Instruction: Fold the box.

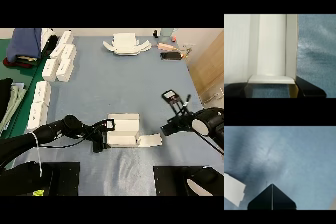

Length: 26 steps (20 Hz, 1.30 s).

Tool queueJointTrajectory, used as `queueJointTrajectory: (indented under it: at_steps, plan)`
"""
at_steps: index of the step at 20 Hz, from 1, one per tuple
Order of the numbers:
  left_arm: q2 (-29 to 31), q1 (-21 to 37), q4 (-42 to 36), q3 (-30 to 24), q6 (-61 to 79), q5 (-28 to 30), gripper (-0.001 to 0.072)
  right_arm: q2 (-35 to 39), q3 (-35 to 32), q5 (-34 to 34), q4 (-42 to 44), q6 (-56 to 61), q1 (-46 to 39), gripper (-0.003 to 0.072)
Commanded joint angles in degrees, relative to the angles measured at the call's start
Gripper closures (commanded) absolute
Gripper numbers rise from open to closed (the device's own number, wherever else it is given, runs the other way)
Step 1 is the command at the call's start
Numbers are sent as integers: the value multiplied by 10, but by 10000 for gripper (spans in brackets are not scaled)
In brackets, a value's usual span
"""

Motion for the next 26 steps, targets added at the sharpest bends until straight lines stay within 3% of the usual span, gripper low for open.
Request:
queueJointTrajectory:
  at_steps: [1,9,16,19,21,23,26]
  plan:
    - [0,0,0,0,0,0,241,-8,-20,71,32,156,-75,683]
    - [0,0,0,0,0,0,242,-89,-73,-42,393,-42,-87,683]
    - [0,0,0,0,0,0,241,-38,-73,-41,455,-75,-86,676]
    - [0,0,0,0,0,0,242,-6,-73,-41,464,-75,-86,468]
    - [0,0,0,0,0,0,241,-1,-73,-40,488,-86,-85,441]
    - [0,0,0,0,0,0,242,-7,-73,-37,525,-112,-80,240]
    - [0,0,0,0,0,0,242,-27,-73,-47,535,-120,-64,241]
